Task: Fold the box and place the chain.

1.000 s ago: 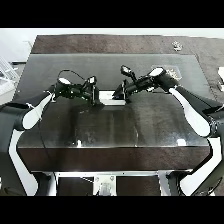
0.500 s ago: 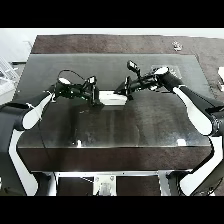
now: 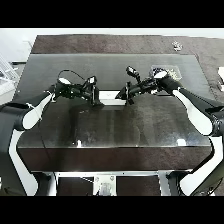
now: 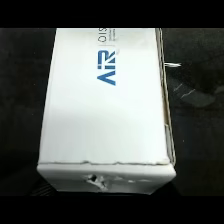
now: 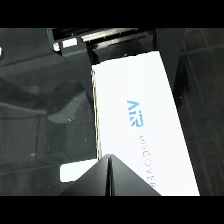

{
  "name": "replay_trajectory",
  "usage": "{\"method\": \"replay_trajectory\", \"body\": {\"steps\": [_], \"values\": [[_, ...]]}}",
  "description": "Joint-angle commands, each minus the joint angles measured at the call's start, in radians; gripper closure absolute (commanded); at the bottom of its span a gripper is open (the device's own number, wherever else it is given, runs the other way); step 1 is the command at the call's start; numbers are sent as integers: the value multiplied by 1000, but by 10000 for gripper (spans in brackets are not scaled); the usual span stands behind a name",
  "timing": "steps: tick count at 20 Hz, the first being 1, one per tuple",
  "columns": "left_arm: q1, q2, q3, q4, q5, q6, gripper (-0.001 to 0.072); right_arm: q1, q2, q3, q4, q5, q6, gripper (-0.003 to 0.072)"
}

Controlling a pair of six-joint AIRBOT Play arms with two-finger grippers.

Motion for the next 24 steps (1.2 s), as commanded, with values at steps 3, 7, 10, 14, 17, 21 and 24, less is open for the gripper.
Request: {"method": "replay_trajectory", "body": {"steps": [3, 7, 10, 14, 17, 21, 24], "values": [[1, 0, 0, -2, -2, -1, 358, 6, 2, -13, -28, -6, -3, 681], [1, 0, 0, -1, -2, -1, 357, -11, 112, -13, 126, -9, -47, 682], [1, 0, 0, -1, 2, -1, 357, -11, 243, -13, 127, -53, -19, 682], [1, 0, 0, -2, 4, 0, 358, -14, 415, -27, 126, -138, 111, 683], [1, 0, 0, -2, 3, -1, 358, -29, 556, -118, 87, -266, 229, 683], [1, 0, 0, -2, 3, -1, 357, -50, 734, -369, 13, -444, 346, 682], [1, 0, 0, -2, 3, -1, 357, -64, 798, -546, 13, -510, 361, 682]]}}
